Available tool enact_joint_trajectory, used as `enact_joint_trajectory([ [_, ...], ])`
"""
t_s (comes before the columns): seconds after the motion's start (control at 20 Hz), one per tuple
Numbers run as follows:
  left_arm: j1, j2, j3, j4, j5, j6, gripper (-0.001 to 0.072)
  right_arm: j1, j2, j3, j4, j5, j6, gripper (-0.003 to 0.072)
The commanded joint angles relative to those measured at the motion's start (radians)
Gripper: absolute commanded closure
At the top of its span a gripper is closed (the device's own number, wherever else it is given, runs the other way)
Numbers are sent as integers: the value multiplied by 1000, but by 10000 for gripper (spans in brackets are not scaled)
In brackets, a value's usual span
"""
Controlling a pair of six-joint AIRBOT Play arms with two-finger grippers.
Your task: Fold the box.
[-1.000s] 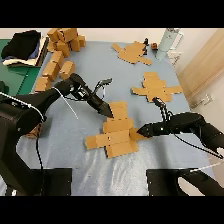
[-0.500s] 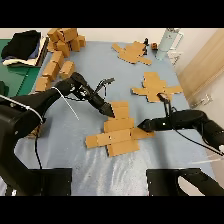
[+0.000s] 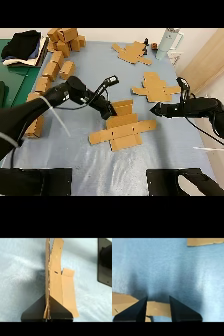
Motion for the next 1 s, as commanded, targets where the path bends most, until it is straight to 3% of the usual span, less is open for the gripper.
enact_joint_trajectory([
  [0.0, -47, 106, -156, -64, 184, 229, 700, -6, -11, 11, 31, 16, 29, 287],
  [0.15, -96, 141, -213, -43, 201, 294, 699, -6, -29, 11, 59, 28, 29, 287],
  [0.75, -143, 119, -254, -15, 217, 278, 697, 31, -51, 9, 80, 43, 28, 287],
  [0.95, -143, 163, -237, -8, 373, 349, 698, 31, -51, 9, 80, 44, 28, 287],
])
